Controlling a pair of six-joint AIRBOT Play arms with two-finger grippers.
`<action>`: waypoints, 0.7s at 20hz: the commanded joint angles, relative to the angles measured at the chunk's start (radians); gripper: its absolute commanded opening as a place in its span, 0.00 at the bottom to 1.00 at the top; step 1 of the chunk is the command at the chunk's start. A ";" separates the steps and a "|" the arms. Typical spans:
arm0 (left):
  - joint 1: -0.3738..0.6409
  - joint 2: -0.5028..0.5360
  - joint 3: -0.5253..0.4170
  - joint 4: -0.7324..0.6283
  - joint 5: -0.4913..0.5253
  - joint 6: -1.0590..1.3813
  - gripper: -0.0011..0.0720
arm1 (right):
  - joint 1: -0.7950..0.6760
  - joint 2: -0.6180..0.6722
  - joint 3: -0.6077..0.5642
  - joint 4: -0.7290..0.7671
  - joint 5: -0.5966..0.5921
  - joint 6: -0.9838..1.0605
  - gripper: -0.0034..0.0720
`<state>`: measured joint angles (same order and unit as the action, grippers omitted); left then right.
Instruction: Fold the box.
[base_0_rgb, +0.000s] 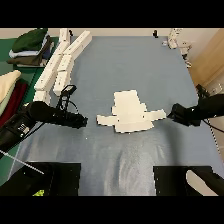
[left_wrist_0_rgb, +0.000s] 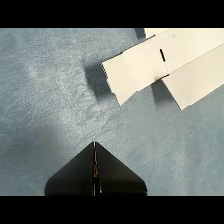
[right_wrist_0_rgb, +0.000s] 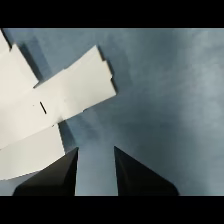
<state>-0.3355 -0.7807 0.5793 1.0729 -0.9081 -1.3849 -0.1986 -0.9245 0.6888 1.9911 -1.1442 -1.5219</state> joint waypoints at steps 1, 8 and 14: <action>0.000 0.001 0.000 0.000 0.004 0.000 0.03 | -0.139 -0.205 0.159 0.168 -0.096 -0.291 0.50; 0.000 0.001 0.000 0.000 0.019 0.000 0.03 | -0.163 -0.523 0.330 0.246 -0.100 -0.477 0.50; 0.000 0.001 0.000 -0.001 0.062 0.000 0.03 | -0.161 -0.635 0.334 0.252 -0.117 -0.528 0.50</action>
